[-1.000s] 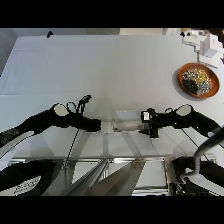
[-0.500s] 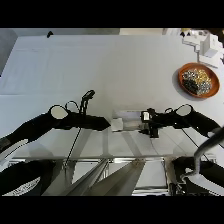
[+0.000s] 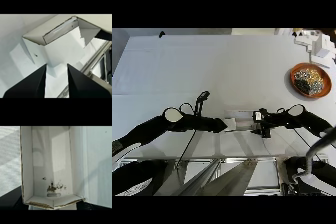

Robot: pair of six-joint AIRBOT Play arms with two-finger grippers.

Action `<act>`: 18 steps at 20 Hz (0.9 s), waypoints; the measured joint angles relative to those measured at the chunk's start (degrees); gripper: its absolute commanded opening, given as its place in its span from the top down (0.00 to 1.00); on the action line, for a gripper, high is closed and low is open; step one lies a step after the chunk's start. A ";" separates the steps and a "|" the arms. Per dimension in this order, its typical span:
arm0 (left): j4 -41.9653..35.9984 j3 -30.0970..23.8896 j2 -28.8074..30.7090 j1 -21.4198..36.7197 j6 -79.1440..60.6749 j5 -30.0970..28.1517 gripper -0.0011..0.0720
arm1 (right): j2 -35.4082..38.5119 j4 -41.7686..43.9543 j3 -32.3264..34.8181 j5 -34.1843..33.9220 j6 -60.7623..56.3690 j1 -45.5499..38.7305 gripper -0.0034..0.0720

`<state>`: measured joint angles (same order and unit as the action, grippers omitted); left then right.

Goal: Fold the box and place the chain.

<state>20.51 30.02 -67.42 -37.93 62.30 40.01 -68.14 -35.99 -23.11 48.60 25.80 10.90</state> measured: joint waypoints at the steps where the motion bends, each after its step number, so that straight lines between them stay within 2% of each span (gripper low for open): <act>1: -0.13 0.02 -0.28 -0.50 0.31 -0.20 0.58 | 0.00 0.00 0.00 0.00 0.00 0.00 0.50; 5: 2.40 1.22 -1.73 -2.54 4.83 -2.43 0.58 | 0.00 -0.02 0.00 0.00 0.02 0.00 0.50; 10: 12.66 6.19 -3.85 -4.39 17.94 -2.95 0.58 | 0.00 0.04 0.00 0.00 -0.07 -0.02 0.50; 18: 27.89 11.08 -5.07 -7.23 39.85 -1.66 0.61 | 0.00 0.02 0.00 -0.04 0.00 -0.02 0.50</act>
